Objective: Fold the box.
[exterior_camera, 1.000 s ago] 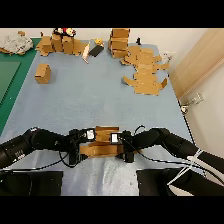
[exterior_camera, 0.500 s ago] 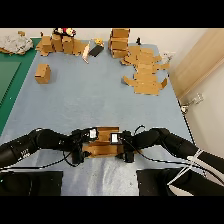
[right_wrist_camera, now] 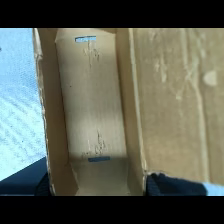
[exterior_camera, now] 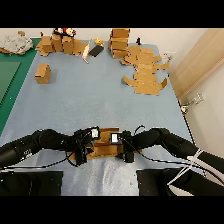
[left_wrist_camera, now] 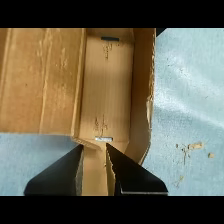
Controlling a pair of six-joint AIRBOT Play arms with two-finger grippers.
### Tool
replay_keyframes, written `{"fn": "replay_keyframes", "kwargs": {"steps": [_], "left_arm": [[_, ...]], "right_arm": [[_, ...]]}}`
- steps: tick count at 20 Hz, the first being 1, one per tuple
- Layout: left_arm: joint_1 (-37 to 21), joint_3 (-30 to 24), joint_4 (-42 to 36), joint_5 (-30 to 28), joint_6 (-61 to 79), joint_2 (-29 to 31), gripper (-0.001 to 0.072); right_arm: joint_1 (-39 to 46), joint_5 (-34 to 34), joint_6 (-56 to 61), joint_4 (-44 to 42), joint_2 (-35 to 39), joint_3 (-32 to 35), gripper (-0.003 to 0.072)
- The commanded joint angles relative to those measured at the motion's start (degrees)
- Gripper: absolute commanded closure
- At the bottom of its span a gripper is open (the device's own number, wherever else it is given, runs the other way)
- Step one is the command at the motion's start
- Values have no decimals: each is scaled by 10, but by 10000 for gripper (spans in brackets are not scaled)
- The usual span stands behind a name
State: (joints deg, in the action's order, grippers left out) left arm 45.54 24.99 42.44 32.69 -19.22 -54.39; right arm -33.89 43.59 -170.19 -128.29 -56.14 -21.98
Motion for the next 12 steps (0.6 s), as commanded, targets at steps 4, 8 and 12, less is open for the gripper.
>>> {"fn": "replay_keyframes", "kwargs": {"steps": [4, 8, 12], "left_arm": [[-12, 1, 30, -6, 2, -3, 496], [-46, 1, 57, 25, 3, 3, 494], [-48, 1, 64, 59, 3, 31, 53]], "right_arm": [[-1, 0, 0, 0, 0, 0, 91], [-1, 0, 0, 0, 0, 0, 91], [-1, 0, 0, 0, 0, 0, 92]]}}
